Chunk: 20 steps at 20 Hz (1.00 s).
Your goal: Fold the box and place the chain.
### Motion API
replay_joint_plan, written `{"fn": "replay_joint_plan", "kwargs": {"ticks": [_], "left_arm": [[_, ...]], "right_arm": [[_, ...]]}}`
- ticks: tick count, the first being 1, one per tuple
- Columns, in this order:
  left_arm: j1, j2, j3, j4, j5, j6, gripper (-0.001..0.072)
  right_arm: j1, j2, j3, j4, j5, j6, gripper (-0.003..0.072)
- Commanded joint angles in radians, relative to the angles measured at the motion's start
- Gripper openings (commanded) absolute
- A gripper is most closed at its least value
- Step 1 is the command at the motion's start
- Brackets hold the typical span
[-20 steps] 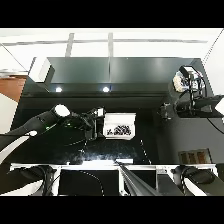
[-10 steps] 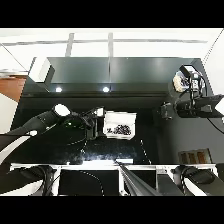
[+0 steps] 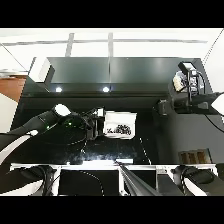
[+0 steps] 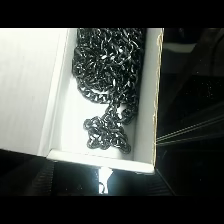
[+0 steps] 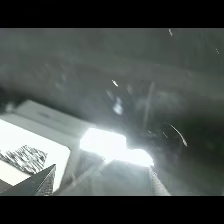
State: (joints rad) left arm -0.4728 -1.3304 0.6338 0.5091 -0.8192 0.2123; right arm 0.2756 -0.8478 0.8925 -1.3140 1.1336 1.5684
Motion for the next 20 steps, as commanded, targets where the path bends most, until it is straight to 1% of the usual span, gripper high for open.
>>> {"fn": "replay_joint_plan", "kwargs": {"ticks": [1, 3, 4, 5, 6, 7, 8, 9, 10, 14, 16, 18, 20], "left_arm": [[0.000, -0.001, 0.001, 0.002, -0.001, 0.002, 0.0480], [0.000, -0.001, 0.001, 0.002, -0.001, 0.002, 0.0480], [0.000, -0.001, 0.001, 0.002, -0.001, 0.002, 0.0480], [0.000, -0.001, 0.001, 0.002, -0.001, 0.002, 0.0480], [0.000, -0.001, 0.001, 0.002, -0.001, 0.002, 0.0480], [0.000, -0.001, 0.001, 0.002, -0.001, 0.002, 0.0480], [0.000, -0.001, 0.001, 0.002, -0.001, 0.002, 0.0480], [0.000, -0.001, 0.001, 0.002, -0.001, 0.002, 0.0480], [0.000, -0.001, 0.001, 0.003, -0.001, 0.002, 0.0480], [0.000, -0.001, 0.001, 0.003, -0.001, 0.002, 0.0480], [0.000, -0.001, 0.001, 0.003, -0.001, 0.002, 0.0480], [-0.001, -0.001, 0.001, 0.003, -0.001, 0.002, 0.0480], [-0.001, -0.001, 0.001, 0.003, -0.001, 0.002, 0.0480]], "right_arm": [[0.001, -0.103, -0.001, 0.208, -0.137, -0.151, 0.0716], [0.001, -0.194, 0.000, 0.325, -0.221, -0.275, 0.0716], [0.001, -0.238, 0.000, 0.361, -0.272, -0.329, 0.0716], [0.001, -0.273, 0.000, 0.395, -0.298, -0.380, 0.0715], [0.001, -0.305, 0.000, 0.444, -0.286, -0.470, 0.0715], [0.004, -0.333, 0.000, 0.501, -0.225, -0.592, 0.0714], [0.014, -0.354, 0.000, 0.525, -0.163, -0.671, 0.0714], [0.033, -0.370, 0.000, 0.519, -0.122, -0.702, 0.0715], [0.050, -0.374, 0.000, 0.503, -0.108, -0.734, 0.0715], [0.060, -0.330, 0.019, 0.455, -0.101, -0.905, 0.0716], [0.051, -0.264, 0.035, 0.441, -0.105, -0.915, 0.0716], [0.023, -0.198, 0.027, 0.440, -0.098, -0.900, 0.0716], [-0.019, -0.162, -0.030, 0.451, -0.098, -0.877, 0.0716]]}}
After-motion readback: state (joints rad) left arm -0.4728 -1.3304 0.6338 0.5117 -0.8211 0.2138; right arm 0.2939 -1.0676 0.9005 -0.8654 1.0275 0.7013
